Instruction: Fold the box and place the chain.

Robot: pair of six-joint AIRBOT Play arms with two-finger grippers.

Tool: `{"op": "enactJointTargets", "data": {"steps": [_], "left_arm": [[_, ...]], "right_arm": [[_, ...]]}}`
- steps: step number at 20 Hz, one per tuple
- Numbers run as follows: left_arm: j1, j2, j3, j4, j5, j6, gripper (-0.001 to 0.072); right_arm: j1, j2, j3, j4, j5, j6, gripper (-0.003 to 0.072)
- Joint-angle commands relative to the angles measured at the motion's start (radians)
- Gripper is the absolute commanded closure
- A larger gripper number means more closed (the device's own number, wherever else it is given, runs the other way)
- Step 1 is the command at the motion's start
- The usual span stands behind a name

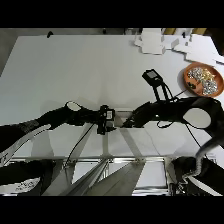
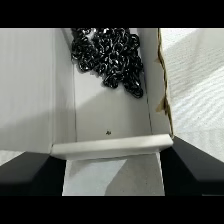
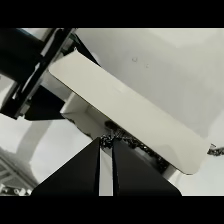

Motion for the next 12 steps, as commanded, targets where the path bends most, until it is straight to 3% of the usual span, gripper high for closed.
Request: {"op": "enactJointTargets", "data": {"steps": [1, 2, 3, 4, 8, 12], "left_arm": [[0.0, 0.001, 0.001, 0.0, 0.0, 0.0, 0.0496], [0.0, 0.001, 0.001, 0.0, 0.0, 0.0, 0.0496], [0.0, 0.001, 0.001, 0.0, 0.0, 0.0, 0.0496], [0.0, 0.001, 0.001, 0.0, 0.0, 0.0, 0.0496], [0.0, 0.001, 0.001, 0.0, 0.0, 0.0, 0.0496], [0.0, 0.001, 0.001, 0.0, 0.0, 0.0, 0.0496]], "right_arm": [[0.001, -0.034, 0.001, 0.003, 0.037, -0.007, 0.0594], [0.001, -0.032, 0.004, 0.003, 0.046, -0.007, 0.0461], [0.0, -0.031, 0.014, 0.003, 0.057, -0.015, 0.0379], [0.0, -0.031, 0.035, -0.002, 0.073, -0.03, 0.0363], [-0.039, -0.031, 0.18, -0.089, 0.099, -0.031, 0.0369], [-0.227, -0.04, 0.218, -0.177, 0.121, -0.028, 0.0439]]}}
